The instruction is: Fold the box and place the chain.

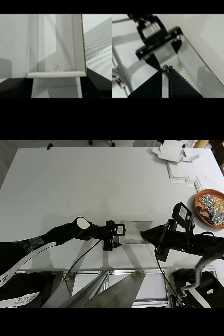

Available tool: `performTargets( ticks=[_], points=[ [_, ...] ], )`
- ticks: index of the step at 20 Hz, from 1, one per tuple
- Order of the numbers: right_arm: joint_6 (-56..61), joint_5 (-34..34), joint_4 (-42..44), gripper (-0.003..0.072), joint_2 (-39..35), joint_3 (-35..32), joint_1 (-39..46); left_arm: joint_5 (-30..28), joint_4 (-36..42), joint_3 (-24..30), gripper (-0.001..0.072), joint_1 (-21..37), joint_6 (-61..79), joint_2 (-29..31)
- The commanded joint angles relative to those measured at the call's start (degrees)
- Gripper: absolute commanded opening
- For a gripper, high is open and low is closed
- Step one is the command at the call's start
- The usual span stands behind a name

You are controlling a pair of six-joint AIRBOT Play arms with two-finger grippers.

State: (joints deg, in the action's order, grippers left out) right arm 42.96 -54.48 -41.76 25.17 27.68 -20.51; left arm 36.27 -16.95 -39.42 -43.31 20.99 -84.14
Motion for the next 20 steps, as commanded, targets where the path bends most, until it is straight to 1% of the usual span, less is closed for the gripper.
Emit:
performTargets(
  ticks=[1, 4, 6, 8, 10, 11, 12, 13, 15, 16, 18, 20],
  points=[
    [-1.49, 5.73, 4.48, 0.0023, 1.9, 0.04, -5.46, -0.02, 0.0, 0.0, 0.0275, 0.0, 0.02, 0.04],
    [-1.49, 7.45, 3.54, 0.0023, 7.1, 0.04, -9.99, -0.02, 0.0, 0.0, 0.0275, 0.0, 0.0, 0.04],
    [-1.42, 7.8, 1.6, 0.0023, 10.88, 0.04, -11.04, -0.02, 0.0, 0.0, 0.0275, 0.0, 0.0, 0.04],
    [-0.52, 8.13, -1.75, 0.0023, 14.75, 0.04, -11.02, -0.02, 0.0, 0.0, 0.0275, 0.0, 0.0, 0.04],
    [3.91, 9.84, -6.29, 0.0024, 18.88, 0.04, -11.02, 0.0, 0.0, 0.0, 0.0275, 0.0, 0.0, 0.04],
    [5.92, 10.73, -8.39, 0.0045, 20.72, 0.04, -11.02, -0.02, 0.0, 0.0, 0.0275, 0.0, 0.0, 0.04],
    [6.82, 11.21, -10.21, 0.0148, 22.23, 0.04, -11.02, -0.02, -0.02, 0.0, 0.0275, 0.0, 0.02, 0.04],
    [6.8, 10.99, -10.93, 0.0227, 22.64, 0.04, -11.02, -0.02, 0.0, 0.0, 0.0275, 0.0, 0.0, 0.04],
    [6.71, 7.8, -12.04, 0.0231, 21.77, 1.09, -11.02, 0.0, -0.02, 0.0, 0.0275, 0.0, 0.02, 0.04],
    [6.73, 5.31, -14.23, 0.0231, 20.94, 2.4, -10.84, -0.02, 0.0, 0.0, 0.0275, 0.0, 0.02, 0.04],
    [6.71, -0.28, -20.13, 0.0231, 18.78, 5.14, -9.16, -0.02, 0.0, 0.0, 0.0275, 0.0, 0.0, 0.04],
    [5.79, -4.96, -26.49, 0.0226, 16.13, 6.34, -6.34, -0.02, 0.0, 0.0, 0.0275, 0.0, 0.0, 0.04]
  ],
)
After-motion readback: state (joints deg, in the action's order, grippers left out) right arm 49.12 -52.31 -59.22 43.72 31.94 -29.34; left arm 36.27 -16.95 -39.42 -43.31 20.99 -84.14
